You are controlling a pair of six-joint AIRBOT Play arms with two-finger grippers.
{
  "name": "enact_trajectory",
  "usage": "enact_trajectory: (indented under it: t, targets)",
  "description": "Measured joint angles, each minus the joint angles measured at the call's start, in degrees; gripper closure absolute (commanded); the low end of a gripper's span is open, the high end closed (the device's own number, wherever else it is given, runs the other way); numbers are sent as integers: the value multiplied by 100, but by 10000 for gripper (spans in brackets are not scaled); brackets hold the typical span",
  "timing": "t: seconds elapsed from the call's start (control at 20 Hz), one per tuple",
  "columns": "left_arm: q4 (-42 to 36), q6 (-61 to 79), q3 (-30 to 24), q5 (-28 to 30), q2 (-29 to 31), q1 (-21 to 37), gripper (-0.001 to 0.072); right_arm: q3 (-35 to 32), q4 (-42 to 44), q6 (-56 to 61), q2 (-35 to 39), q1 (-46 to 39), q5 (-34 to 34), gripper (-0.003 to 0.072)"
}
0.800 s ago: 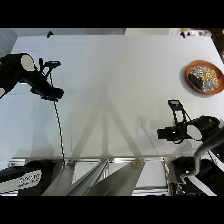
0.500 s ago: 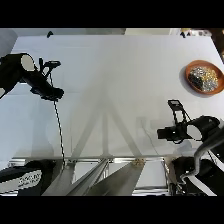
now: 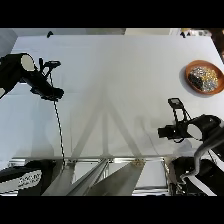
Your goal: Fold the box and place the chain.
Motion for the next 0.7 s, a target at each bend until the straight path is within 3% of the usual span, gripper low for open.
enact_trajectory:
  t: [0.15,0.3,0.35,0.4,0.45,0.5,0.7]
  targets:
    - [0,0,0,0,0,0,700,662,-509,-236,-48,-605,332,671]
    - [0,0,0,0,0,0,700,1598,-1003,-1038,-365,-2006,817,669]
    - [0,0,0,0,0,0,700,1961,-1152,-1311,-560,-2601,990,627]
    - [0,0,0,0,0,0,700,2277,-1248,-1488,-772,-3145,1102,446]
    - [0,0,0,0,0,0,700,2555,-1296,-1617,-988,-3650,1163,188]
    - [-2,0,0,0,0,0,700,2793,-1320,-1738,-1233,-4118,1228,122]
    - [0,0,0,0,0,0,700,3228,-1460,-2269,-2065,-5145,1405,122]
